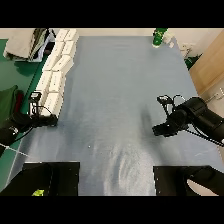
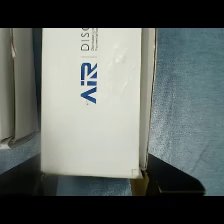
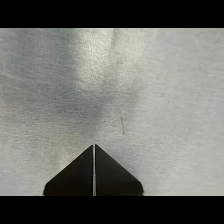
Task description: Fold the box.
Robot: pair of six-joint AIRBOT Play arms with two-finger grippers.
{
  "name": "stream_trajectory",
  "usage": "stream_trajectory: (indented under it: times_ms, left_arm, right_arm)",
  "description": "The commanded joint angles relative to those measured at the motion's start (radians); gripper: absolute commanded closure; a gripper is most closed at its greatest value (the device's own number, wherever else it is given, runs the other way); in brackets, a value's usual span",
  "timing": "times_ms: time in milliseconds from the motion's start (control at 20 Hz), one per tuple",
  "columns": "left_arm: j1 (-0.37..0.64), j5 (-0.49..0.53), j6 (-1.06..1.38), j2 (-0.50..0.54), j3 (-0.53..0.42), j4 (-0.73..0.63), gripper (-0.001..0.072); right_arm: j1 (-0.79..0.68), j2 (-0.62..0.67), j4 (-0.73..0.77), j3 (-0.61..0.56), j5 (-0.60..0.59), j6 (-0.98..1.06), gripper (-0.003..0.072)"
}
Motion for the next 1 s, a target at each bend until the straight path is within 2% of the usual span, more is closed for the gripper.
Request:
stream_trajectory:
  times_ms: [0, 50, 100, 150, 300, 400, 500, 650, 750, 800, 850, 900, 950]
  left_arm:
    - [-0.001, 0.002, 0.0, 0.0, -0.001, 0.001, 0.0303]
    - [0.0, 0.002, 0.0, 0.0, -0.001, 0.001, 0.0296]
    - [-0.001, 0.002, 0.0, 0.0, -0.001, 0.001, 0.0175]
    - [0.0, 0.003, -0.001, 0.0, -0.001, 0.001, 0.0007]
    - [0.001, -0.019, -0.001, 0.005, 0.0, 0.002, 0.0006]
    - [0.001, -0.113, -0.002, 0.039, 0.008, 0.015, 0.0006]
    - [0.001, -0.284, -0.035, 0.098, 0.038, 0.096, 0.0006]
    - [0.001, -0.546, -0.255, 0.203, 0.103, 0.223, 0.0006]
    - [-0.002, -0.702, -0.344, 0.264, 0.154, 0.211, 0.0007]
    - [-0.007, -0.758, -0.344, 0.29, 0.179, 0.179, 0.0029]
    - [-0.016, -0.806, -0.344, 0.314, 0.209, 0.135, 0.0221]
    - [-0.031, -0.84, -0.344, 0.331, 0.243, 0.08, 0.0504]
    - [-0.047, -0.855, -0.344, 0.338, 0.277, 0.017, 0.0697]
  right_arm:
    - [0.0, -0.001, 0.0, 0.001, 0.0, 0.0, 0.0665]
    - [0.0, -0.001, 0.0, 0.001, 0.0, 0.0, 0.0665]
    - [0.0, -0.001, 0.0, 0.001, 0.0, 0.0, 0.0665]
    - [0.0, -0.001, 0.0, 0.001, 0.0, 0.0, 0.0665]
    - [0.0, -0.001, 0.0, 0.001, 0.0, 0.0, 0.0665]
    - [0.0, -0.001, 0.0, 0.001, 0.0, 0.0, 0.0665]
    - [0.0, -0.001, 0.0, 0.001, 0.0, 0.0, 0.0665]
    - [0.0, -0.001, 0.0, 0.001, 0.0, 0.0, 0.0665]
    - [0.0, -0.001, 0.0, 0.001, 0.0, 0.0, 0.0665]
    - [0.0, -0.001, 0.0, 0.001, 0.0, 0.0, 0.0665]
    - [0.0, -0.001, 0.0, 0.001, 0.0, 0.0, 0.0665]
    - [0.0, -0.001, 0.0, 0.001, 0.0, 0.0, 0.0665]
    - [0.0, -0.001, 0.0, 0.001, 0.0, 0.0, 0.0665]
